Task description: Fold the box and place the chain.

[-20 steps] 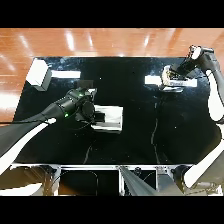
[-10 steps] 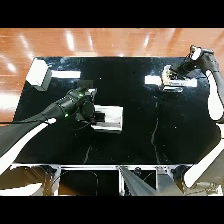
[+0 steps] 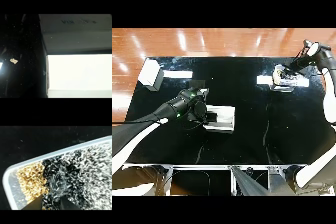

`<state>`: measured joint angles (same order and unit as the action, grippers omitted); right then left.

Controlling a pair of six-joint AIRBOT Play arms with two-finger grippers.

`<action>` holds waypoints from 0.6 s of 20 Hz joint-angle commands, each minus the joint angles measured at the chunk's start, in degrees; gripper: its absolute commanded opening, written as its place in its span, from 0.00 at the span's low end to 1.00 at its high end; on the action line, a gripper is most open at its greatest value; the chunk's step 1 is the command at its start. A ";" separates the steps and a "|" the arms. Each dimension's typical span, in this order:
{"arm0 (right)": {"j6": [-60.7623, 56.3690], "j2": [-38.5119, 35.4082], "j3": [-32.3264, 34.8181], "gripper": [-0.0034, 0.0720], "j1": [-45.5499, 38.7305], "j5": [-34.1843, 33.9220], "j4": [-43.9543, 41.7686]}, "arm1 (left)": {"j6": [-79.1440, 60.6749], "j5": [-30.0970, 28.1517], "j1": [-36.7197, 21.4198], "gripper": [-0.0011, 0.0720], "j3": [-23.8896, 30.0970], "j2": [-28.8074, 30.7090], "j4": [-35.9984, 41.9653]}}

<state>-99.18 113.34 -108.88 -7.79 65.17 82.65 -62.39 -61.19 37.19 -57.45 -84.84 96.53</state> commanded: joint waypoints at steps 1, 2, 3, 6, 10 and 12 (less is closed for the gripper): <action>1.18 -3.04 -0.04 0.08 -0.04 1.62 0.22 | -0.02 -0.04 0.00 0.04 -0.02 0.00 -0.02; 1.51 -4.02 -0.04 0.08 -0.04 2.10 0.55 | -0.02 -0.04 0.00 0.04 -0.02 0.00 -0.02; 1.62 -5.01 -0.04 0.08 -0.07 2.36 0.90 | -0.02 -0.04 0.00 0.04 -0.02 0.00 -0.02; 1.81 -8.26 -0.04 0.08 -0.07 2.32 3.04 | -0.02 -0.02 0.00 0.04 0.00 0.00 -0.02; 2.49 -13.38 -0.04 0.08 -0.31 2.25 3.52 | -0.02 -0.07 0.00 0.04 0.00 0.00 0.00; 3.21 -16.22 -0.04 0.08 -0.31 2.14 3.43 | -0.02 -0.13 0.00 0.04 -0.02 0.00 0.02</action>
